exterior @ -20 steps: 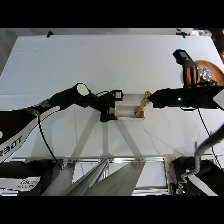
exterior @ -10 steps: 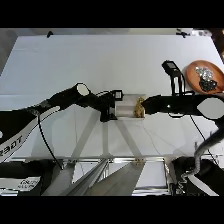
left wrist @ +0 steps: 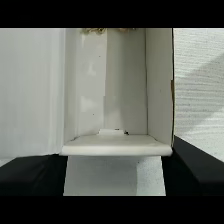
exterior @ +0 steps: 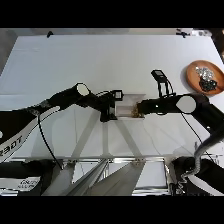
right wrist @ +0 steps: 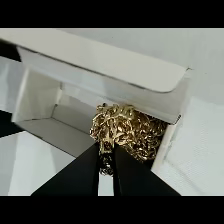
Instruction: Fold the box and place the chain.
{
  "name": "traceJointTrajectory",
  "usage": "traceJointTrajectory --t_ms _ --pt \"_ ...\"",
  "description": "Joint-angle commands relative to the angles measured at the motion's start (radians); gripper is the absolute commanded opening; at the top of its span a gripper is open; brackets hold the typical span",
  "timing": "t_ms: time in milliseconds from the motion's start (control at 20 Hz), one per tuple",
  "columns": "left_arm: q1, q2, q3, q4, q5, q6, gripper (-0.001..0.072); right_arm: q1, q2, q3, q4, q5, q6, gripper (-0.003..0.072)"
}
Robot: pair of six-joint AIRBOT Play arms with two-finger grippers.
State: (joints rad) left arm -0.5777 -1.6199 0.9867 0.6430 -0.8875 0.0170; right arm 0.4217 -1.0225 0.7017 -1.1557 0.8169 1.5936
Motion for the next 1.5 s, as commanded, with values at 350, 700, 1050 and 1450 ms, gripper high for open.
traceJointTrajectory --t_ms 350,700,1050,1450 --pt "0.001 0.001 0.0 0.0 0.0 0.0 0.0495 0.001 -0.08 -0.002 0.02 0.014 0.003 0.0254" --pt "0.001 0.001 0.0 0.0 0.0 0.001 0.0495 0.001 0.034 0.0 0.019 0.042 -0.033 0.0246" --pt "0.001 0.001 0.0 0.0 0.0 0.0 0.0495 0.0 0.319 0.0 -0.343 0.241 0.056 0.0152" --pt "0.001 0.001 0.0 0.001 0.0 0.0 0.0495 -0.27 0.188 -0.002 -0.216 -0.177 0.006 0.0002"
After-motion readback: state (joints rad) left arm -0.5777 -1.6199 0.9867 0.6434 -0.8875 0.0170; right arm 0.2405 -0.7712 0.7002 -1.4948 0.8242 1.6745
